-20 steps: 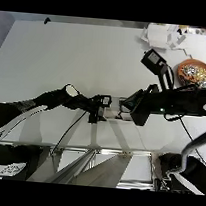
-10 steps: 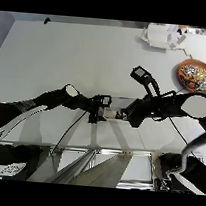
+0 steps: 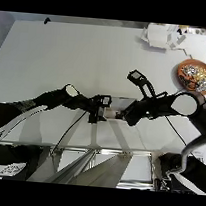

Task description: Fold the box and place the chain.

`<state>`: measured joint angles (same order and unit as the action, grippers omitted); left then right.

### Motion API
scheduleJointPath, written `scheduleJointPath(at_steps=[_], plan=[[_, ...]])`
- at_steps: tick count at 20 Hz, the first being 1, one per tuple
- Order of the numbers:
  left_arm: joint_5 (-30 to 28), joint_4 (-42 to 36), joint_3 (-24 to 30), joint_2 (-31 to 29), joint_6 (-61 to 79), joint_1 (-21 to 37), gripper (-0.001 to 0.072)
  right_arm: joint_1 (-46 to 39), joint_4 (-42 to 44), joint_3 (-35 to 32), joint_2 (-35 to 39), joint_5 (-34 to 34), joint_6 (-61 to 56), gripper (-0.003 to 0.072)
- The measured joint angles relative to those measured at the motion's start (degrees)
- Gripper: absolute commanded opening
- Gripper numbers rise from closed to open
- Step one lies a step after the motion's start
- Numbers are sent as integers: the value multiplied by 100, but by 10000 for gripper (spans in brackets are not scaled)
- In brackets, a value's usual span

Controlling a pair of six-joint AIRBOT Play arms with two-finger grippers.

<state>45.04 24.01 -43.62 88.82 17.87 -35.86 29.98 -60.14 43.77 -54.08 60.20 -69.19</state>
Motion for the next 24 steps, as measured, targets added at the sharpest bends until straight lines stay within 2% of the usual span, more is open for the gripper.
scheduleJointPath(at_steps=[2, 4, 9, 16, 17, 18, 20, 24], plan=[[0, 0, 0, 0, 0, 0, 144, 0, -76, -39, -170, -127, -155, 126], [-2, 0, 0, 0, 0, 0, 144, 0, -203, -61, -293, -216, -317, 218], [0, 0, 0, 0, 0, 0, 144, -162, -564, 227, -258, 114, -643, 220], [0, 0, 0, 0, 0, 0, 144, -1991, -1722, 697, 138, 1130, -1049, 225], [0, 0, 0, 0, 2, 0, 144, -2229, -1845, 706, 120, 1123, -1099, 259], [2, 0, 0, 0, 0, 0, 144, -2446, -1941, 713, 48, 1080, -1172, 343], [7, 0, 0, 0, 0, 0, 144, -2765, -2085, 717, -214, 981, -1263, 406], [15, 0, 0, 0, 0, 0, 144, -3047, -2199, 728, -1045, 844, -1519, 408]])
